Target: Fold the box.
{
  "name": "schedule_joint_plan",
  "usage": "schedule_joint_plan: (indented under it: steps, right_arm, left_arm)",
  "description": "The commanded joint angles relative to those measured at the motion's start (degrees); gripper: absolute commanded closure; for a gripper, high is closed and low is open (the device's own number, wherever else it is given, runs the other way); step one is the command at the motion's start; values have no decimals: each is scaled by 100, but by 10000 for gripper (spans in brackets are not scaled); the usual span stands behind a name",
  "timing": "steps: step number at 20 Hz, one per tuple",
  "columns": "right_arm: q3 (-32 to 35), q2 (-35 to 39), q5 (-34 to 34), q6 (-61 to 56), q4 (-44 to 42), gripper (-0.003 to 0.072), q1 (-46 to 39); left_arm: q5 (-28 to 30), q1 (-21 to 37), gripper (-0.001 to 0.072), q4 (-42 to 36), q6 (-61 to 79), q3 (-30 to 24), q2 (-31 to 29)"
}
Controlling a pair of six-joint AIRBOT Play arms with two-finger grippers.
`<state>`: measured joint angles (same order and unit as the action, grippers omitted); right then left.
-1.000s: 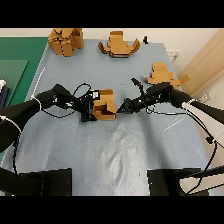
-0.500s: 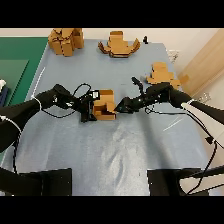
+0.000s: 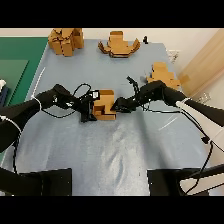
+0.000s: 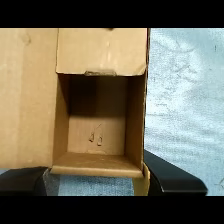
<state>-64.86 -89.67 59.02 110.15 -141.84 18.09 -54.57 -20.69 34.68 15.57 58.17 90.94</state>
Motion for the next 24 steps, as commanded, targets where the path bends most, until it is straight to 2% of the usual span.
schedule_joint_plan:
  steps: [1, 6, 15, 17, 19, 20, 21, 22, 24]
  right_arm:
    - [-542, -105, -66, -1364, 1408, 133, 332]
    - [-986, -109, 103, -2756, 2791, 133, 776]
    - [-1386, -621, 2, -3829, 3254, 134, 1436]
    - [-1604, -739, 164, -4419, 3698, 141, 1578]
    - [-1847, -881, 684, -5012, 4197, 184, 1672]
    - [-1952, -935, 955, -5246, 4444, 280, 1711]
    - [-2002, -957, 1049, -5355, 4588, 539, 1742]
    - [-2026, -957, 1027, -5357, 4614, 681, 1764]
    - [-2081, -960, 975, -5368, 4610, 681, 1775]
  left_arm:
    - [2, 2, 671, 0, 0, 2, 0]
    - [0, 0, 671, 0, 0, 2, 0]
    - [2, 0, 671, 2, 0, 2, 0]
    - [-2, 0, 671, 0, 0, 2, 0]
    - [-4, 0, 671, 2, -2, 2, 0]
    - [-4, 0, 671, 0, -2, 2, 0]
    - [-4, 0, 671, 0, 0, 2, 0]
    - [-4, 0, 671, 0, -2, 2, 0]
    - [-7, -2, 671, 0, -2, 2, 0]
